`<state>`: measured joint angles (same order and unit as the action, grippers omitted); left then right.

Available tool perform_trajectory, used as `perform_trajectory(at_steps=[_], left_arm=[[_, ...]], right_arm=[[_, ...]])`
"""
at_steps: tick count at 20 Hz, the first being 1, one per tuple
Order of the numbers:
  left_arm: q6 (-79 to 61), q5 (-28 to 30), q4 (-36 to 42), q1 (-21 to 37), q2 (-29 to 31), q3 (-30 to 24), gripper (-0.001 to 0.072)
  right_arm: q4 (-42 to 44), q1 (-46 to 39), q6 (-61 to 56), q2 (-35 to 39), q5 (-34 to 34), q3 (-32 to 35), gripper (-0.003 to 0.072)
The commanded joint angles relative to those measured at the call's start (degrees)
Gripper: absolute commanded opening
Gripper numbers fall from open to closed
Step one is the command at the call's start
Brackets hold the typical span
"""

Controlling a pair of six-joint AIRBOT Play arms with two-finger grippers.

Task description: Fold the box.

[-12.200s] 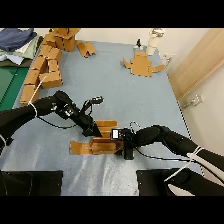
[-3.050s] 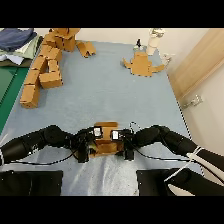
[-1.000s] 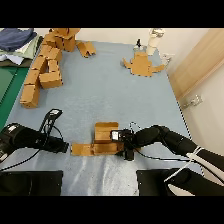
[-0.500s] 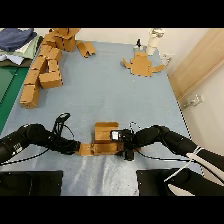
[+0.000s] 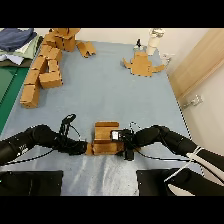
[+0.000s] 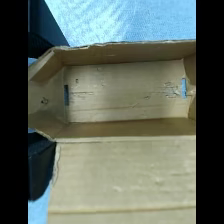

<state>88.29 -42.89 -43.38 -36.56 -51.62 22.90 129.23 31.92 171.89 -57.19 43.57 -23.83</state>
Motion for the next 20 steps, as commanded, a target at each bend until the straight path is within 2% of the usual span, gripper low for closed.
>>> perform_trajectory(at_steps=[1,7,8,9,18,20], left_arm=[[0.02,0.48,2.25,-0.26,3.17,0.70,0.0012],[-0.42,0.83,3.23,-0.20,3.39,0.68,0.0030],[-0.39,0.83,3.13,-0.15,3.39,0.68,0.0283],[-0.42,0.81,3.13,-0.13,3.39,0.68,0.0352],[1.14,0.94,2.97,-0.11,3.41,0.74,0.0342],[1.31,0.37,2.75,1.38,3.41,0.79,0.0344]], right_arm=[[0.02,-0.02,0.00,0.00,0.00,-0.02,0.0556],[0.02,-0.04,0.00,0.00,0.00,-0.02,0.0557],[0.00,-0.02,0.00,0.00,0.00,-0.02,0.0556],[0.02,-0.02,0.00,0.00,0.00,-0.02,0.0556],[0.00,-0.02,0.00,0.00,0.00,-0.02,0.0557],[0.00,-0.02,0.00,0.00,0.00,-0.02,0.0556]])
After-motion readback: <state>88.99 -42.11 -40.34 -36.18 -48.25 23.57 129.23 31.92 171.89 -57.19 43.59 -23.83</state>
